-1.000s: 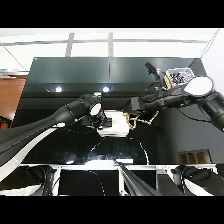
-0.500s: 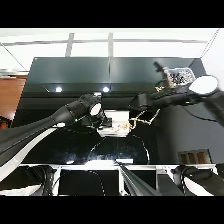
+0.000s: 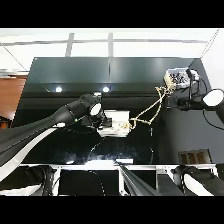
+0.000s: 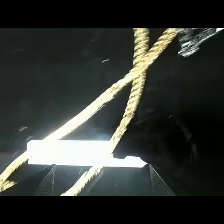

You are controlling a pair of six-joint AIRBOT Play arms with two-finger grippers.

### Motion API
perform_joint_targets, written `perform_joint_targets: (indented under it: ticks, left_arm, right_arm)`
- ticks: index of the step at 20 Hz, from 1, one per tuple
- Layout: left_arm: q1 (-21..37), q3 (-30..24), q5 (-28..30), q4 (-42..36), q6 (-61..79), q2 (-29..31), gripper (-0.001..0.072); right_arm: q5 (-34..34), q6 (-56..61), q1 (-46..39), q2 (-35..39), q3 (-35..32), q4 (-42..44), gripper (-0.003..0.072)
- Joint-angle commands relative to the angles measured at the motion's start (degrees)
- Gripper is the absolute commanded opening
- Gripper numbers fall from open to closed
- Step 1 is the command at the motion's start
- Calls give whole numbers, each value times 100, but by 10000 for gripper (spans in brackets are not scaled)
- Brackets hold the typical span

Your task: Fold the box and place the chain.

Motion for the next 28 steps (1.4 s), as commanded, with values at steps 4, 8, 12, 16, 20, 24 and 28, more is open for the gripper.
perform_joint_targets:
  ticks: [4,8,12,16,20,24,28]
  left_arm:
    - [2,2,0,0,2,0,32]
    - [2,2,2,0,0,0,32]
    - [2,2,0,0,0,0,32]
    - [2,2,0,0,0,0,33]
    - [2,2,2,2,0,0,32]
    - [2,2,2,2,0,0,32]
    - [2,2,0,0,0,0,33]
  right_arm:
    - [-1731,1032,782,-798,-166,-1515,720]
    - [-1281,2524,1169,-1427,332,-2437,717]
    - [-756,4271,1484,-1729,636,-3801,637]
    - [-785,4721,1443,-1869,649,-3801,636]
    - [-809,4920,1412,-2063,699,-3735,607]
    - [-811,4909,1423,-2079,702,-3650,591]
    - [-791,4841,1423,-2079,702,-3480,480]
